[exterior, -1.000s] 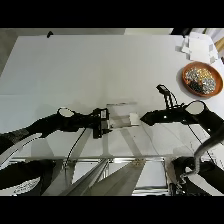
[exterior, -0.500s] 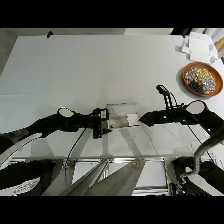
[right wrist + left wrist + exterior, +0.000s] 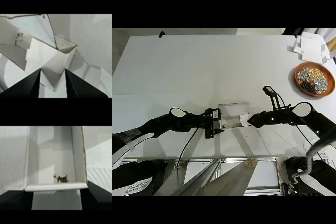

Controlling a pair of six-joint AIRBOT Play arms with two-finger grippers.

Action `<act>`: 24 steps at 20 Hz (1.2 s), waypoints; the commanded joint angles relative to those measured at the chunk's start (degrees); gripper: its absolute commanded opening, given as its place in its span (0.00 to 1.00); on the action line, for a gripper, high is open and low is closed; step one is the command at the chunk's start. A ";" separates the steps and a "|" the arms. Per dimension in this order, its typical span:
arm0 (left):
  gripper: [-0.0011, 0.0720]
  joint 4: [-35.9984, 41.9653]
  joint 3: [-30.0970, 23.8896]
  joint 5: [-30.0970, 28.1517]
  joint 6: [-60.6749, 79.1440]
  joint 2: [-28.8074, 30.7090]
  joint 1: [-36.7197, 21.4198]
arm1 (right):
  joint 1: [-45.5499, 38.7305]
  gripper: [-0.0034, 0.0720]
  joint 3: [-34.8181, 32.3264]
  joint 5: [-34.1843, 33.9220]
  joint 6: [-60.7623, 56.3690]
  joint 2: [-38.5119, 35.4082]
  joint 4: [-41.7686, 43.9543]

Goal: Fold the box and place the chain.

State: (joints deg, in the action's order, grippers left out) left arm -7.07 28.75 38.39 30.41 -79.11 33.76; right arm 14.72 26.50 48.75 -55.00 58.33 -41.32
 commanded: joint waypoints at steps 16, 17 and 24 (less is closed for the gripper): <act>0.16 -0.02 0.00 0.00 0.00 0.02 0.02 | 17.44 0.63 12.61 1.33 -38.86 9.75 -32.63; 0.16 -0.02 0.00 0.00 0.00 0.02 0.02 | 18.51 0.63 14.23 2.60 -40.65 11.04 -34.25; 0.16 -0.02 0.00 -0.02 0.00 0.02 0.02 | 23.08 0.62 20.26 7.43 -50.42 16.55 -43.78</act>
State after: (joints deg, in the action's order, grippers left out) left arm -7.07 28.75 38.39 30.41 -79.11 33.76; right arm 36.21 45.15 54.11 -100.03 73.14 -79.96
